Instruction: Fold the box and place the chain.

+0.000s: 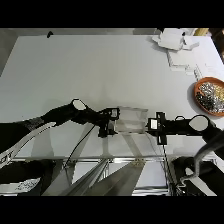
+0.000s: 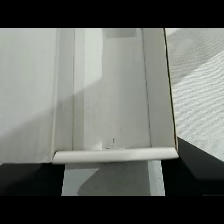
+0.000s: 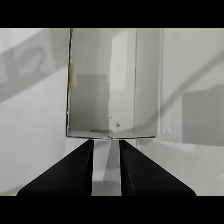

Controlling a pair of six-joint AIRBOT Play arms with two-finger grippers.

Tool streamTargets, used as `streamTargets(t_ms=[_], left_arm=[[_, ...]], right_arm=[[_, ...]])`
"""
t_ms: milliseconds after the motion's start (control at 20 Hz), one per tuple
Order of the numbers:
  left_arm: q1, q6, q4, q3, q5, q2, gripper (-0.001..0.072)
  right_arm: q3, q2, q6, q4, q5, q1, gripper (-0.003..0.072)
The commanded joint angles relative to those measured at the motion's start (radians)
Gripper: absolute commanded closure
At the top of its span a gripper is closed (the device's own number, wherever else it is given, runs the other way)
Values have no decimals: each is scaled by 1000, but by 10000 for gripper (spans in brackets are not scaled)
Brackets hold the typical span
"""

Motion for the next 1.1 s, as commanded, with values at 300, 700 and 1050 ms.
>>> streamTargets(t_ms=[300,700,1050], left_arm=[[1,0,0,0,0,1,437],[1,0,0,0,0,1,437],[1,0,0,0,0,1,437]], right_arm=[[-7,-123,-76,204,-11,1,343],[-22,-51,118,142,-14,1,142],[-20,348,601,-163,70,0,490]])
